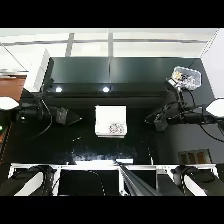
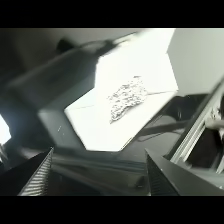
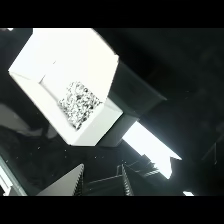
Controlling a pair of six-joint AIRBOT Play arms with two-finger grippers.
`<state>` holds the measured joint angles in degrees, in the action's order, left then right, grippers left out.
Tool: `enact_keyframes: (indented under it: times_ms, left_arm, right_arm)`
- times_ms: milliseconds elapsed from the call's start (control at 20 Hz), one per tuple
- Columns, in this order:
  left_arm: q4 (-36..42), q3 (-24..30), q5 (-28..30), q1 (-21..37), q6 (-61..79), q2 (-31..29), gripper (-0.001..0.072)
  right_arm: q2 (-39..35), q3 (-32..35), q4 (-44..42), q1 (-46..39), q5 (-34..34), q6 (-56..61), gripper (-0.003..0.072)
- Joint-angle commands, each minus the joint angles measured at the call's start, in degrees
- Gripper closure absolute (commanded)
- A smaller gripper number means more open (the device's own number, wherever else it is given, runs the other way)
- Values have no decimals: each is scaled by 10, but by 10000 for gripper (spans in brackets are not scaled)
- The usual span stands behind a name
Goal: Fold the box and place the chain.
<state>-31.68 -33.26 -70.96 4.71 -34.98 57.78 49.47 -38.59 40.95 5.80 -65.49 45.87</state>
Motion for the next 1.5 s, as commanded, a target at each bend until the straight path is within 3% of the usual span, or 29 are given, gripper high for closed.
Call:
enact_keyframes:
  times_ms: [0, 200, 450, 600, 800, 1100, 1450]
  left_arm:
    - [74, 53, -3, -15, 285, -2, -9]
    - [60, 52, 77, -84, 420, -2, -9]
    - [-7, 52, 162, -127, 516, 14, -1]
    - [-10, 38, 165, -150, 539, 57, -1]
    - [-89, 1, 163, -153, 518, 98, -1]
    - [-92, -3, 144, -200, 508, 129, -1]
    - [-50, -3, 170, -218, 495, 137, -1]
  right_arm:
    - [0, 0, 0, 0, 23, 0, 392]
    - [0, 0, 0, 0, 25, 0, 392]
    - [0, 0, 0, 0, 24, 2, 392]
    - [0, 0, 0, 0, 24, 2, 392]
    - [0, 0, 0, 0, 23, 2, 392]
    - [0, 0, 0, 0, 23, 2, 392]
    - [0, 0, 0, 0, 28, 2, 392]
